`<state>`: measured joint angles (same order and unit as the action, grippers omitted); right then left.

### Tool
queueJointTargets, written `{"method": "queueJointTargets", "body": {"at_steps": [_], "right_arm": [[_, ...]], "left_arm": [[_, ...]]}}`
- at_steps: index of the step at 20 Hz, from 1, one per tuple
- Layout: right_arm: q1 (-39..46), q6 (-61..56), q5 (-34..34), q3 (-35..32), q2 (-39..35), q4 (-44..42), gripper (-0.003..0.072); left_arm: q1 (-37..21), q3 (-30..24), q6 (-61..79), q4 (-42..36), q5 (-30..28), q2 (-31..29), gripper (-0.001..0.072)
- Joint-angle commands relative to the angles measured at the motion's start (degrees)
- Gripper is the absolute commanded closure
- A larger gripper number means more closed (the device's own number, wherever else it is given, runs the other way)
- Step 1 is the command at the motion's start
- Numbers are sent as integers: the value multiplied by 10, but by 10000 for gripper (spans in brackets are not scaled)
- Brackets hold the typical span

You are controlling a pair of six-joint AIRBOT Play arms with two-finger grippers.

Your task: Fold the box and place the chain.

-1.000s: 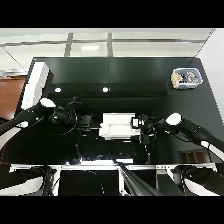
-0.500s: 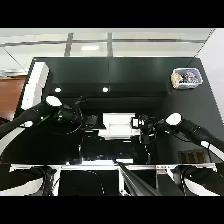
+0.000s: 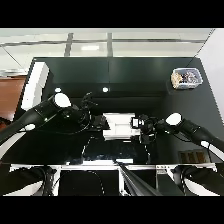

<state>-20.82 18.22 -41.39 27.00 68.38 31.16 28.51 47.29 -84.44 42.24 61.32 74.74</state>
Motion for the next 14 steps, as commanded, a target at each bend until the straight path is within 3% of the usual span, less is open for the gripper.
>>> {"method": "queueJointTargets", "body": {"at_steps": [1,4,11,12,13,14], "right_arm": [[0,0,0,0,0,0,496],[0,0,0,0,0,0,496],[0,0,0,0,0,0,496],[0,0,0,0,0,0,496],[0,0,0,0,0,0,496],[0,0,0,0,0,0,496]], "left_arm": [[21,5,-59,43,-19,-3,227],[46,5,-127,121,-32,-3,228],[93,5,-208,179,-87,-3,228],[100,6,-212,189,-88,-3,242],[106,9,-212,195,-85,-2,309],[114,13,-212,198,-82,-2,316]]}}
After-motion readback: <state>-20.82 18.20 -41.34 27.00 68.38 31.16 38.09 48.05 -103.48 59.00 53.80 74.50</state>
